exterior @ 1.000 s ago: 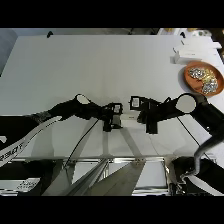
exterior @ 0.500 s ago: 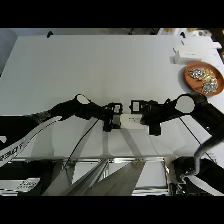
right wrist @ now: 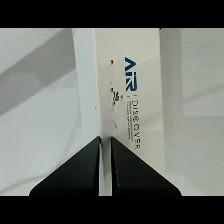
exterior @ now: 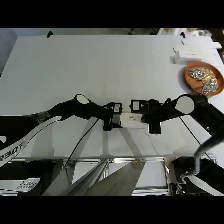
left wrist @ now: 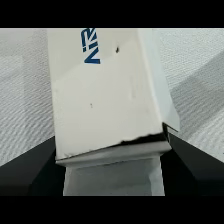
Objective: Fold the box and place the chain.
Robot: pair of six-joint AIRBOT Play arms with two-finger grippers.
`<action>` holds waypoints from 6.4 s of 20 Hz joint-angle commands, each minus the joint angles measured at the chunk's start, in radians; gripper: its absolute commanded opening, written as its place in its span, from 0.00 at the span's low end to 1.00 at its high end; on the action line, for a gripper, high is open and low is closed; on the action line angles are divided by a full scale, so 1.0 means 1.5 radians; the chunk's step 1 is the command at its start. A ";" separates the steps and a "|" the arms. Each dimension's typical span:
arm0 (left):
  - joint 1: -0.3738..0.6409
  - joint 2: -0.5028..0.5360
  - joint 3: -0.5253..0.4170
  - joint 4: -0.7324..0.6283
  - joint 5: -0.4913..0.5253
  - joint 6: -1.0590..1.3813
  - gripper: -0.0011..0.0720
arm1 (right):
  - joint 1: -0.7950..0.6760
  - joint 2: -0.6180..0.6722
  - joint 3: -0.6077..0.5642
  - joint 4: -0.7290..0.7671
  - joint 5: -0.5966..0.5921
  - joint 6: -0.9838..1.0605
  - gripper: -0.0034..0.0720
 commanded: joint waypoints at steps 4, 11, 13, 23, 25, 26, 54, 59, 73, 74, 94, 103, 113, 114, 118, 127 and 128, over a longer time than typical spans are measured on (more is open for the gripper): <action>0.000 0.000 0.000 0.002 -0.003 0.002 0.27 | 0.000 0.017 0.000 -0.002 -0.014 0.007 0.10; 0.000 0.000 0.000 0.002 -0.003 0.002 0.27 | 0.000 0.017 0.000 -0.002 -0.051 0.026 0.10; 0.000 0.000 0.000 0.002 -0.003 0.002 0.27 | 0.000 0.017 0.000 -0.002 -0.057 0.040 0.10; 0.000 0.000 0.000 0.002 -0.003 0.002 0.27 | 0.000 0.017 0.000 0.009 -0.053 0.060 0.10; 0.000 0.000 0.000 0.002 -0.003 0.002 0.27 | 0.000 0.017 0.000 0.020 -0.051 0.060 0.10; 0.000 0.000 0.000 0.002 -0.003 0.002 0.27 | 0.000 0.017 0.000 0.025 -0.051 0.060 0.10; 0.000 0.000 0.000 0.002 -0.003 0.002 0.27 | 0.000 0.024 -0.033 0.100 -0.043 0.045 0.35; 0.000 0.000 0.000 0.002 -0.003 0.002 0.27 | 0.000 0.018 -0.033 0.178 -0.097 -0.022 0.36; 0.000 0.000 0.000 0.002 -0.003 0.002 0.27 | 0.021 0.033 -0.033 0.021 -0.089 0.036 0.34; 0.000 0.000 0.000 0.002 -0.003 0.002 0.27 | 0.021 0.046 -0.033 0.017 -0.086 0.037 0.37; 0.000 0.000 0.000 0.002 -0.003 0.002 0.27 | 0.021 0.078 -0.033 0.002 -0.054 -0.032 0.42; 0.000 0.000 0.000 0.002 -0.003 0.002 0.27 | 0.021 0.068 -0.033 -0.025 -0.049 -0.031 0.17; 0.000 0.000 0.000 0.002 -0.003 0.002 0.27 | 0.021 0.068 -0.034 -0.032 -0.056 -0.011 0.10; 0.000 0.000 0.000 0.002 -0.003 0.002 0.27 | 0.021 0.068 -0.038 -0.030 -0.057 -0.011 0.10; 0.000 0.000 0.000 0.002 -0.003 0.002 0.27 | 0.021 0.068 -0.054 -0.016 -0.055 -0.011 0.10; 0.000 0.000 0.000 0.002 -0.003 0.002 0.27 | 0.021 0.068 -0.077 0.019 -0.050 0.002 0.28; 0.000 0.000 0.000 0.002 -0.003 0.002 0.27 | 0.021 0.068 -0.077 0.020 -0.056 0.003 0.27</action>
